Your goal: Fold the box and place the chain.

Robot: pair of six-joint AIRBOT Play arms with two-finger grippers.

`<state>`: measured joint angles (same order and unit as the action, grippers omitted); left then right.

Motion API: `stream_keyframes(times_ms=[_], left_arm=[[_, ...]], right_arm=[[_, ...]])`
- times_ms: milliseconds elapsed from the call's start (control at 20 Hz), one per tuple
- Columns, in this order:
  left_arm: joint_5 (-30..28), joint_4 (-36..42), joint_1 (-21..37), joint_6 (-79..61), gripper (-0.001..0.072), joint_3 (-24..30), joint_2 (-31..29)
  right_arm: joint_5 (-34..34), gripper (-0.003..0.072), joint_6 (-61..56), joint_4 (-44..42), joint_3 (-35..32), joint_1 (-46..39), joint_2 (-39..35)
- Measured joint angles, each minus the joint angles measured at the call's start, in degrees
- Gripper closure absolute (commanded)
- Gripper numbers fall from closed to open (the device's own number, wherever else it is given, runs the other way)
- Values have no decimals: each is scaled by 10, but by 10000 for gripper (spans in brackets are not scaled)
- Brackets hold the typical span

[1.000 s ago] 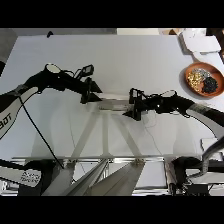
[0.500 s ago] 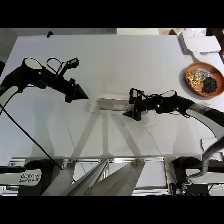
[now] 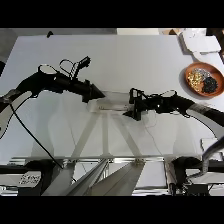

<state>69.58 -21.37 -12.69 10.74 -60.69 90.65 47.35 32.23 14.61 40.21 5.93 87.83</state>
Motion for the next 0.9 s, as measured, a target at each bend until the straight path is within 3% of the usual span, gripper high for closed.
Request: stream_keyframes(times_ms=[200,400,900], left_arm=[[-104,36,-5,13,704,1,24],[-162,45,-6,45,705,2,42],[-154,-16,-6,110,705,1,58]], right_arm=[[0,171,0,0,0,0,0],[1,171,0,-1,0,0,0],[1,171,0,0,0,0,0]])
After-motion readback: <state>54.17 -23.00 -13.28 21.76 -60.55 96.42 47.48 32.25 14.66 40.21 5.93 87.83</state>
